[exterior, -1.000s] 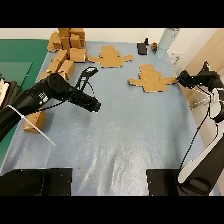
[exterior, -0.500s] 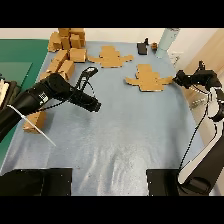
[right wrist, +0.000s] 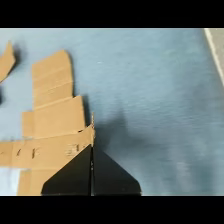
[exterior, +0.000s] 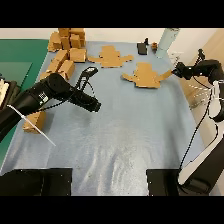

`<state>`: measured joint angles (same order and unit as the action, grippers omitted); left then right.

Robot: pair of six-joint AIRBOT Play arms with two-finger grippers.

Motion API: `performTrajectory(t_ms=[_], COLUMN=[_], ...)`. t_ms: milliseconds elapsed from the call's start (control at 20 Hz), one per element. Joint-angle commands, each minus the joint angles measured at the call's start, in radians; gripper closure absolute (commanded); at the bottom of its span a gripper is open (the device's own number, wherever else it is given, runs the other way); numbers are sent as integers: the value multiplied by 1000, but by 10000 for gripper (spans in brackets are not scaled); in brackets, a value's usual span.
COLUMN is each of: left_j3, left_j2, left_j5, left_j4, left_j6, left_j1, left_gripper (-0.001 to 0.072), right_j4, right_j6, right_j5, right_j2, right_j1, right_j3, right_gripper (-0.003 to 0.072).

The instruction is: Fold the box.

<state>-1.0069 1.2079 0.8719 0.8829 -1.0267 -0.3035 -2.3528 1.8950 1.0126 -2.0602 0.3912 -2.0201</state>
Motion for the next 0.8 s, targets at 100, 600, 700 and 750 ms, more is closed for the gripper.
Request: performTrajectory(t_ms=[100, 600, 700, 750], left_j3=[0, 0, 0, 0], left_j2=[0, 0, 0, 0], left_j5=[0, 0, 0, 0], left_j4=[0, 0, 0, 0], left_j6=[0, 0, 0, 0], left_j1=[-1, -1, -1, -1], left_gripper=[699, 700, 700, 700], right_j4=[17, 193, 201, 200], right_j6=[24, -35, -35, -36], right_j5=[79, 44, 11, 9], right_j2=[128, 492, 611, 669], right_j1=[-40, -106, -113, -113], right_j3=[47, 615, 787, 866], right_gripper=[689, 689, 689, 688])
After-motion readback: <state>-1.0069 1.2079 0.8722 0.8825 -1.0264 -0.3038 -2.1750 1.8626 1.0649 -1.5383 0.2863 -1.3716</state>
